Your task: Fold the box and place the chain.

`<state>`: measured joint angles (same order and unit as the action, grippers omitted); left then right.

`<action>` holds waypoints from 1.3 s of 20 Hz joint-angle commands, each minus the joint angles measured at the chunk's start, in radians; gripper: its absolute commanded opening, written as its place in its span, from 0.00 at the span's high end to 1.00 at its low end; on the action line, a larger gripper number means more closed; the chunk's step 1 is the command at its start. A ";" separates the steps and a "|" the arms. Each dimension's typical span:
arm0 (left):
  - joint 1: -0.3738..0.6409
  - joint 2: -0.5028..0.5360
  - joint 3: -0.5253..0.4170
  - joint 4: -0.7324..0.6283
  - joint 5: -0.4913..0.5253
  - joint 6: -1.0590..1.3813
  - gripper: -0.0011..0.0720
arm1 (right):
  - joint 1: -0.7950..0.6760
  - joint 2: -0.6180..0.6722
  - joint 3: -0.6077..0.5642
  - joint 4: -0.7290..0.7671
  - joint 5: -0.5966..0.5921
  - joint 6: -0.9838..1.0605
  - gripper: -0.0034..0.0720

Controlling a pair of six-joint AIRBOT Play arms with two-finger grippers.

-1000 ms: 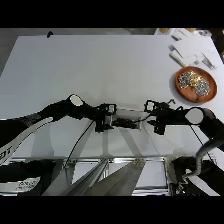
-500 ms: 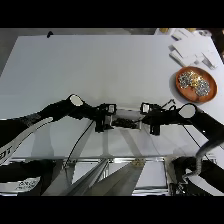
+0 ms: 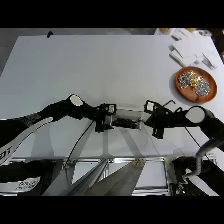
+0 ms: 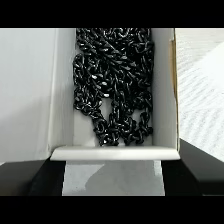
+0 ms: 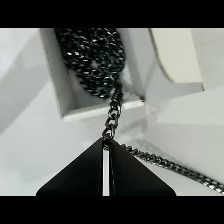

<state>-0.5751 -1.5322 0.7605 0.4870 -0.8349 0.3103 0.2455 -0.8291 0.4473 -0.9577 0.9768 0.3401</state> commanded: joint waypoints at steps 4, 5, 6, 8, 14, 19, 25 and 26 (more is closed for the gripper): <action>0.000 0.001 0.000 0.000 0.000 0.000 0.78 | 0.000 0.245 0.000 0.267 0.039 0.122 0.93; 0.000 0.001 0.000 0.000 0.001 0.000 0.78 | 0.000 0.248 0.000 0.337 0.024 0.116 0.93; 0.000 0.001 0.000 0.000 0.000 0.000 0.78 | 0.002 0.245 0.000 0.415 0.018 0.085 0.93; 0.000 0.001 0.000 0.000 0.000 0.000 0.78 | 0.039 0.245 0.000 0.517 -0.020 0.031 0.93; 0.000 0.001 0.000 0.000 0.001 0.000 0.78 | 0.252 0.240 0.000 0.663 -0.298 -0.037 0.93; 0.000 0.001 0.000 0.000 0.000 0.000 0.78 | 0.344 0.210 0.000 0.799 -0.368 -0.212 0.93; 0.000 0.001 0.000 0.000 0.000 0.000 0.78 | 0.343 0.210 0.001 1.052 -0.373 -0.615 0.93; 0.000 0.001 0.000 0.000 0.000 0.000 0.78 | 0.343 0.210 0.002 1.070 -0.378 -0.629 0.93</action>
<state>-0.5751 -1.5322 0.7605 0.4870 -0.8349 0.3099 0.5835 -0.6182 0.4473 -0.0071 0.6121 -0.1226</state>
